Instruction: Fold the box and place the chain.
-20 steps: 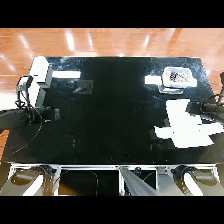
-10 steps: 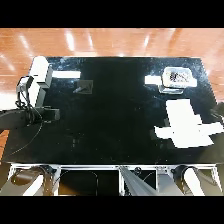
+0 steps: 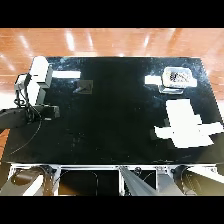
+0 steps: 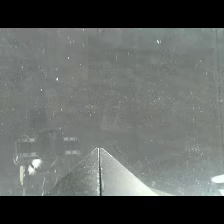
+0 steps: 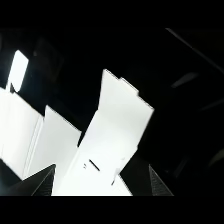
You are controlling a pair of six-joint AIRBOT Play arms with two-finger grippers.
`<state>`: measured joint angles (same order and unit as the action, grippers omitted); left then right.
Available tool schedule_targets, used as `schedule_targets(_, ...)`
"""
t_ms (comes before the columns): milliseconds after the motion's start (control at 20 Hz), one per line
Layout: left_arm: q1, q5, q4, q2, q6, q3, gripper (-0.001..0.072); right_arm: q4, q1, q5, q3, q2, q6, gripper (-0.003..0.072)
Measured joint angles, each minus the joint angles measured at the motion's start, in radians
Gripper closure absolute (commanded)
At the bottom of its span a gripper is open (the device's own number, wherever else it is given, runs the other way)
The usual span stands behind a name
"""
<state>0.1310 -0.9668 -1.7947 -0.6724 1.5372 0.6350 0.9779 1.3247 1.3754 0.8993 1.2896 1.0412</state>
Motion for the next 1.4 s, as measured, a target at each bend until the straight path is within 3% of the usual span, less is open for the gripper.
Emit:
schedule_targets(300,0.000,0.006,0.002,0.000,0.000,0.000,0.0687,0.002,0.049,0.224,0.223,0.293,-0.059,-0.0034)
schedule_targets(650,0.000,0.008,-0.002,0.000,0.000,0.000,0.0687,0.038,-0.023,0.322,0.382,0.501,-0.067,-0.0034)
schedule_targets(1250,0.000,0.008,-0.002,0.000,-0.001,0.000,0.0687,0.063,-0.222,0.381,0.431,0.573,-0.064,-0.0034)
schedule_targets(1300,0.000,0.009,-0.002,0.000,-0.001,0.000,0.0687,0.074,-0.235,0.392,0.422,0.573,-0.060,-0.0005)
schedule_targets(1400,0.000,0.009,-0.002,0.000,0.000,0.000,0.0687,0.109,-0.262,0.401,0.396,0.573,-0.048,0.0674)
